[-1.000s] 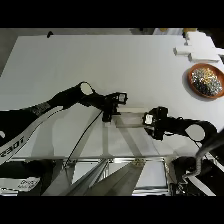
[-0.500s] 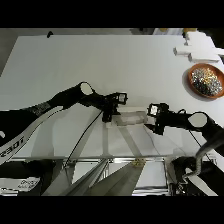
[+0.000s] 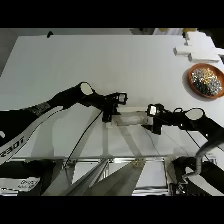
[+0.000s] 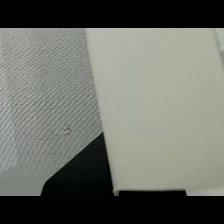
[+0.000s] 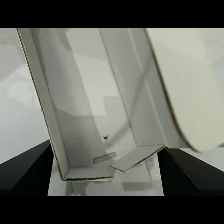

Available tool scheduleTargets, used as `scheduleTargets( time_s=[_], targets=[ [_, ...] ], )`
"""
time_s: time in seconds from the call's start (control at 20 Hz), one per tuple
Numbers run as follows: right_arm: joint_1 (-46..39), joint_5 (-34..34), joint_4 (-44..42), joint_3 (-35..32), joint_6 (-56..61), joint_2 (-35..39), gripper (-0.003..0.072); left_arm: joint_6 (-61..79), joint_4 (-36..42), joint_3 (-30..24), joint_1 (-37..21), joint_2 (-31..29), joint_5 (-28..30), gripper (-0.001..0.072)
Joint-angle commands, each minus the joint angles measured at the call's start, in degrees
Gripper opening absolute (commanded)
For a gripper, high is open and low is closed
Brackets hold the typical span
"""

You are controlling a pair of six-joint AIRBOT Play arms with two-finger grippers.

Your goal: Fold the box and place the chain.

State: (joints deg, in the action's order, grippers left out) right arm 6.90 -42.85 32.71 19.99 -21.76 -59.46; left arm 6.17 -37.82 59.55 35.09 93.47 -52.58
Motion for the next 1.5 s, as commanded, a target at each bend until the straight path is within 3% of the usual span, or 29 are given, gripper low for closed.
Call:
scheduleTargets(
  time_s=[0.0,0.6,0.7,0.95,1.1,1.45],
  targets=[
    [-0.1,-1.1,-2.0,0.1,-4.2,-2.9,0.0685,0.0,0.0,0.0,0.0,0.0,0.0,0.0012],
    [-0.1,-2.1,-3.8,0.1,-4.3,-6.2,0.0634,0.0,0.0,0.0,0.0,0.0,0.0,0.0012],
    [-0.1,-2.2,-4.8,0.1,-7.1,-7.3,0.0568,0.0,0.0,0.0,0.0,0.0,0.0,0.0012],
    [-0.1,-2.2,-5.0,0.1,-7.3,-8.3,0.0493,0.0,0.0,0.0,0.0,0.0,0.0,0.0012],
    [-0.1,-2.3,-5.0,0.1,-8.8,-8.7,0.0397,0.0,0.0,0.0,0.0,0.0,0.0,0.0012],
    [-0.1,-2.6,-5.8,0.2,-8.7,-8.7,0.0397,0.0,0.0,0.0,0.0,0.0,0.0,0.0012]
  ],
)
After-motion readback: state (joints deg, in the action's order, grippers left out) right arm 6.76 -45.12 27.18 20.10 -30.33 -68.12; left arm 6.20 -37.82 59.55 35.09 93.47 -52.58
